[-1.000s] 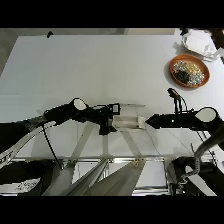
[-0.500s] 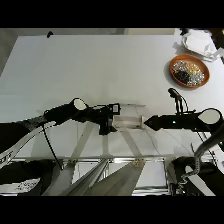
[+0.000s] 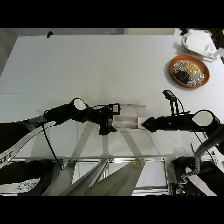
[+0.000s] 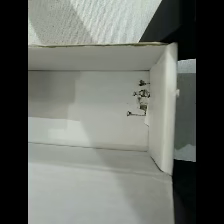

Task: Fold the box and place the chain.

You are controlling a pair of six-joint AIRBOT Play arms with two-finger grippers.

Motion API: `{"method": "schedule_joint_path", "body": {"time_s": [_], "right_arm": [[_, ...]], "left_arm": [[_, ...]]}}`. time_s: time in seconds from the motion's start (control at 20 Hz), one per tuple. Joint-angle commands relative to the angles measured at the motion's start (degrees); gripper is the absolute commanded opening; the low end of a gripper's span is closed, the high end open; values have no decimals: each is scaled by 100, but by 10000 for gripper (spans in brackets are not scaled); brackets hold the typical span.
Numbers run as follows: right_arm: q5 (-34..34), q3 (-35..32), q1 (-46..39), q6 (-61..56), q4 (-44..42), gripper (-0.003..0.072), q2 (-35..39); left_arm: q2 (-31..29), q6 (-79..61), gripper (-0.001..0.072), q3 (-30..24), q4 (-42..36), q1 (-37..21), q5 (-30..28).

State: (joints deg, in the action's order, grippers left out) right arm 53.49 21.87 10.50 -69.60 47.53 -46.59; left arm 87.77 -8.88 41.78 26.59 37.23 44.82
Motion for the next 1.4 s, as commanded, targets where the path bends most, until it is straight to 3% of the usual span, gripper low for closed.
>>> {"method": "schedule_joint_path", "body": {"time_s": [0.0,0.35,0.5,0.85,1.05,1.35], "right_arm": [[-518,4,361,-407,83,472,-22],[-531,367,708,-892,610,472,-614],[-483,743,1051,-1617,1268,472,-898],[-522,1064,1853,-2684,1672,472,-1641],[-490,1443,2052,-3333,2214,468,-1735],[-293,1480,2343,-4129,2896,448,-1810]], "left_arm": [[0,-2,274,0,0,0,0],[0,-2,274,0,0,0,-2],[0,0,274,0,0,0,0],[0,-2,274,0,0,0,0],[0,0,274,0,0,0,-2],[0,0,274,0,0,0,-2]]}}
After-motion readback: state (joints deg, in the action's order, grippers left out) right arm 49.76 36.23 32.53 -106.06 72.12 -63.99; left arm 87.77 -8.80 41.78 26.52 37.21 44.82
